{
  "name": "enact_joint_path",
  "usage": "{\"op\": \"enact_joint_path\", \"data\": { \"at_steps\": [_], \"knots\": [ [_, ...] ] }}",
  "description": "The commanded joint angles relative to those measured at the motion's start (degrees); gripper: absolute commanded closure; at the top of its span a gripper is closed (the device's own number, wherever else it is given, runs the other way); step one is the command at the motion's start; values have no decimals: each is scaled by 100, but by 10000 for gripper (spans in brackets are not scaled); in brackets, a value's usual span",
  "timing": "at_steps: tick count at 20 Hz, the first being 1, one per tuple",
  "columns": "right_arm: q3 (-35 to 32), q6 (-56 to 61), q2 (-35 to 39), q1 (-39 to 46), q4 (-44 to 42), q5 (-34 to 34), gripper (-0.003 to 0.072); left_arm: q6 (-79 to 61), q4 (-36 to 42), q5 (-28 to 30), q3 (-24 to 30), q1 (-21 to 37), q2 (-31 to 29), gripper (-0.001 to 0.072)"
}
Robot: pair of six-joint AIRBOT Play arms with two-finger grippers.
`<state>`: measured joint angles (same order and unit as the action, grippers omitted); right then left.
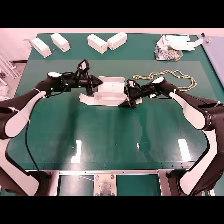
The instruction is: Fold the box and place the chain.
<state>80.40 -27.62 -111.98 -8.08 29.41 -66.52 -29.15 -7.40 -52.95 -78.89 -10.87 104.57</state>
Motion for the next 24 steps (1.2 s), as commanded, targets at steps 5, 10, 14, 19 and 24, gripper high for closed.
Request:
{"op": "enact_joint_path", "data": {
  "at_steps": [5, 10, 14, 19, 24],
  "knots": [
    [2, 0, -2, -2, 0, -2, 193, -74, 0, 1001, 2, -151, 44, 695],
    [2, 0, -2, 0, 0, -2, 193, 20, -262, 922, 2, -153, 205, 695],
    [2, 0, -2, 0, 0, -2, 193, 22, -435, 734, 2, -153, 223, 695],
    [2, 0, -2, 0, 0, -2, 193, 17, -492, 603, 2, -153, 254, 694],
    [2, 0, -2, 0, 0, -2, 193, 20, -640, 529, 2, -153, 278, 694]
  ]
}}
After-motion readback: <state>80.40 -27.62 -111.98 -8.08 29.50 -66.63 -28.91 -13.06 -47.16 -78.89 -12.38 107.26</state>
